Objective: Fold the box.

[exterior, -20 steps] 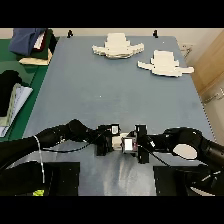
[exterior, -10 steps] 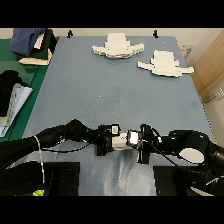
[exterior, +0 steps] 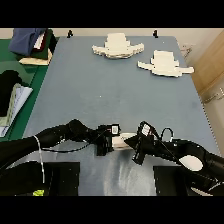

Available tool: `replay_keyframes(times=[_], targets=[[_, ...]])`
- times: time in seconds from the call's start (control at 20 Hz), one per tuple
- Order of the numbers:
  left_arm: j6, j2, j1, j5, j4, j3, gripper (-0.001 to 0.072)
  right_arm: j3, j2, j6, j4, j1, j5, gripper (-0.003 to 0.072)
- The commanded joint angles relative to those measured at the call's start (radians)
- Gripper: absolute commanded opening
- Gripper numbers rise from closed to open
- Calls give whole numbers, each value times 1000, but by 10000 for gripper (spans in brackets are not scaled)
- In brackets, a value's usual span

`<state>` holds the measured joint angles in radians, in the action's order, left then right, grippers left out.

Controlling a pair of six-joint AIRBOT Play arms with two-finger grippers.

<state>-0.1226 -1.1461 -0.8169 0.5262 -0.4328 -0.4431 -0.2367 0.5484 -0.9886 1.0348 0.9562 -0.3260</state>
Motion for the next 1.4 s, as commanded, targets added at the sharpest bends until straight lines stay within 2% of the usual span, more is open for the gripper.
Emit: replay_keyframes(times=[0.0,0.7,1.1,1.35], targets=[[0,0,0,0,0,0,525,38,-5,-16,-23,5,29,3],[0,0,0,0,0,0,526,143,2,-26,-76,12,33,3],[0,0,0,0,0,0,526,145,67,-26,-75,12,48,3],[0,0,0,0,0,0,525,130,53,-26,-75,12,47,3]])
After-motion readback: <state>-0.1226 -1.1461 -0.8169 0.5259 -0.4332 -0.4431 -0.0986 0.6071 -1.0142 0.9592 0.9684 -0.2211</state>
